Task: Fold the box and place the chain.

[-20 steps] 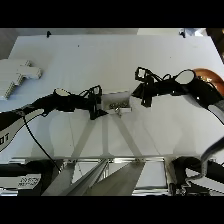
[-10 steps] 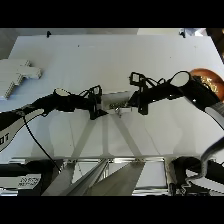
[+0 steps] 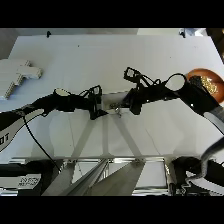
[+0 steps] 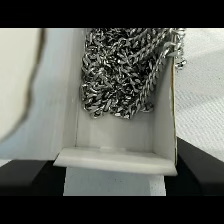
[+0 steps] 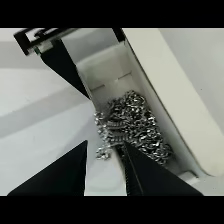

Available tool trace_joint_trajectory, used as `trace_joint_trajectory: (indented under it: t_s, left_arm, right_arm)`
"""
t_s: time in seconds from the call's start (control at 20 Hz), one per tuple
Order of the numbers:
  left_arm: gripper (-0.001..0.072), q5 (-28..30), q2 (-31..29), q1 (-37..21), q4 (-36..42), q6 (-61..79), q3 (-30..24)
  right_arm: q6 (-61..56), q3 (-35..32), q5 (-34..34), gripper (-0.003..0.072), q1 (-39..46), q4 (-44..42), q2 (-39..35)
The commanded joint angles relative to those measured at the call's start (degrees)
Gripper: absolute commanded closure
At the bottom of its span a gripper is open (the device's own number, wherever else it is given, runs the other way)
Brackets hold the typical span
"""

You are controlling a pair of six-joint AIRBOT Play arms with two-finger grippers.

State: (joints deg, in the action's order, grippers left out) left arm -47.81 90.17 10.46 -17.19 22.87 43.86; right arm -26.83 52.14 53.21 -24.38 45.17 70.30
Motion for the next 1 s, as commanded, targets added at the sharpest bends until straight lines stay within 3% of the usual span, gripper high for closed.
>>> trace_joint_trajectory:
  t_s: [0.0, 0.25, 0.4, 0.55, 0.75, 0.95]
  left_arm:
    - [0.0336, 0.0, 0.0, 0.0, 0.0, 0.0, 0.0]
    - [0.0336, 0.0, 0.0, 0.0, 0.0, 0.0, 0.0]
    - [0.0336, 0.0, 0.0, 0.0, 0.0, 0.0, 0.0]
    - [0.0336, 0.0, 0.0, 0.0, 0.0, 0.0, 0.0]
    - [0.0336, 0.0, 0.0, 0.0, 0.0, 0.0, 0.0]
    - [0.0336, 0.0, 0.0, 0.0, 0.0, 0.0, 0.0]
  right_arm:
    - [-16.4, -0.4, -0.2, 0.0428, -4.6, 8.0, -2.6]
    - [-33.4, -6.4, -3.0, 0.0434, -12.2, 13.1, -2.6]
    - [-43.3, -9.6, -13.0, 0.0453, -17.0, 13.8, -2.5]
    - [-59.2, -9.7, -21.6, 0.0453, -20.7, 23.7, -2.1]
    - [-78.5, -9.8, -21.5, 0.0450, -22.2, 38.8, -0.8]
    - [-84.3, -9.8, -18.7, 0.0411, -22.9, 42.1, 2.5]
